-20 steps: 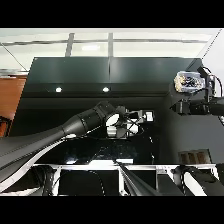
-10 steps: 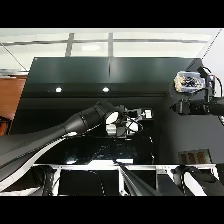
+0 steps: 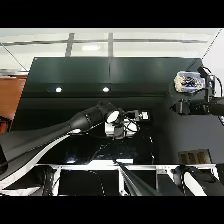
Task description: Fold the box and place the chain.
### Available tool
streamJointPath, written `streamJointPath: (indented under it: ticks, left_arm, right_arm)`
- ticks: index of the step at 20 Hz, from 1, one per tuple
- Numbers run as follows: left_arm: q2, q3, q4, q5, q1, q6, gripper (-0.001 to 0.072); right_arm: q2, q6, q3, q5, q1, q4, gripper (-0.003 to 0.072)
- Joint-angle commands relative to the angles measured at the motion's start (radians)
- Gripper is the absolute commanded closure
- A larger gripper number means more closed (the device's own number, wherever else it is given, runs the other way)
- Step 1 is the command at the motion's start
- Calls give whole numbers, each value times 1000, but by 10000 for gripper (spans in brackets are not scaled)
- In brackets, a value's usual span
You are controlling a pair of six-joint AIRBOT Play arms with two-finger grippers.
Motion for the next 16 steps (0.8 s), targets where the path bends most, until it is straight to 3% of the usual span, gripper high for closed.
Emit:
streamJointPath:
  ticks: [1, 3, 4, 5, 9, 10, 11, 12, 16]
  left_arm:
    - [-3, 0, 2, -5, 15, 2, 50]
    - [-3, 0, -23, -9, 14, 3, 246]
    - [-3, 0, -35, -11, 15, 3, 390]
    - [-3, 0, -35, -15, 15, 2, 465]
    - [2, 28, -34, -108, 38, -13, 494]
    - [9, 44, -33, -153, 60, -27, 530]
    - [19, 57, -33, -194, 90, -35, 618]
    - [32, 69, -33, -239, 135, -42, 664]
    - [113, 75, -33, -280, 408, -127, 681]
  right_arm:
    - [1, 0, 0, 0, 0, 0, 671]
    - [1, 0, 0, 0, 0, 1, 671]
    - [1, 0, 0, 0, 0, 1, 670]
    - [1, 0, 0, 0, 0, 1, 670]
    - [1, 0, 0, 0, 0, 1, 671]
    - [1, 0, 0, 0, 0, 1, 671]
    - [1, 0, 0, 0, 0, 1, 671]
    - [1, 0, 0, 0, 0, 2, 670]
    - [1, 0, 0, 0, 0, 4, 670]
